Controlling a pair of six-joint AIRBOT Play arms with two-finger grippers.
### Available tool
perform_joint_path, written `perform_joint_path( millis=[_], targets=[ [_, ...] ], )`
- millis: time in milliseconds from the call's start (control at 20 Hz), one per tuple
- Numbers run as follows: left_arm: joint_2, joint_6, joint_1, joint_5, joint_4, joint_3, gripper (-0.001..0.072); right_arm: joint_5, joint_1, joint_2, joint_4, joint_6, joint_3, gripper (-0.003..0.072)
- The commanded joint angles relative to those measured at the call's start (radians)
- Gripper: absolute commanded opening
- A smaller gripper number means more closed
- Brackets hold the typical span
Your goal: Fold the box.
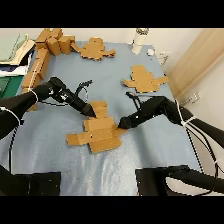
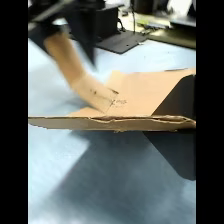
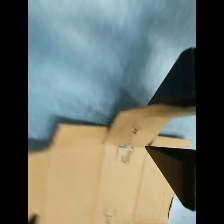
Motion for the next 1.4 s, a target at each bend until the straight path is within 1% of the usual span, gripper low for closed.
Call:
perform_joint_path(
  millis=[0, 50, 100, 150, 200, 250, 450, 550, 600, 650, 800, 950, 1350],
  targets=[
    [0.046, 0.106, -0.032, 0.064, -0.001, -0.004, 0.0007, -0.055, -0.086, 0.001, -0.167, 0.161, 0.109, 0.0365],
    [0.069, 0.138, -0.045, 0.087, -0.006, -0.015, 0.0007, -0.085, -0.120, 0.001, -0.193, 0.191, 0.149, 0.0364],
    [0.097, 0.185, -0.062, 0.116, -0.023, -0.037, 0.0007, -0.111, -0.148, 0.001, -0.192, 0.207, 0.177, 0.0337],
    [0.124, 0.237, -0.078, 0.148, -0.051, -0.067, 0.0007, -0.124, -0.168, 0.001, -0.188, 0.224, 0.191, 0.0208],
    [0.156, 0.298, -0.097, 0.195, -0.086, -0.110, 0.0007, -0.123, -0.176, 0.001, -0.189, 0.225, 0.193, 0.0059],
    [0.190, 0.362, -0.116, 0.252, -0.127, -0.162, 0.0006, -0.122, -0.176, 0.000, -0.190, 0.224, 0.192, 0.0002],
    [0.324, 0.676, -0.183, 0.442, -0.335, -0.385, 0.0006, -0.070, -0.158, 0.001, -0.181, 0.224, 0.192, 0.0002],
    [0.390, 0.814, -0.229, 0.582, -0.394, -0.479, 0.0007, -0.036, -0.148, 0.001, -0.173, 0.224, 0.192, 0.0002],
    [0.408, 0.850, -0.250, 0.618, -0.393, -0.506, 0.0007, -0.027, -0.148, 0.001, -0.155, 0.224, 0.192, 0.0002],
    [0.416, 0.872, -0.269, 0.618, -0.375, -0.523, 0.0008, -0.026, -0.147, 0.001, -0.143, 0.224, 0.192, 0.0002],
    [0.416, 0.890, -0.327, 0.623, -0.332, -0.533, 0.0009, -0.025, -0.143, 0.001, -0.140, 0.224, 0.192, 0.0002],
    [0.416, 0.896, -0.363, 0.669, -0.294, -0.534, 0.0009, -0.014, -0.143, 0.001, -0.140, 0.224, 0.192, 0.0002],
    [0.416, 0.861, -0.369, 0.635, -0.253, -0.534, 0.0010, -0.015, -0.143, 0.000, -0.140, 0.224, 0.191, 0.0002]
  ],
)
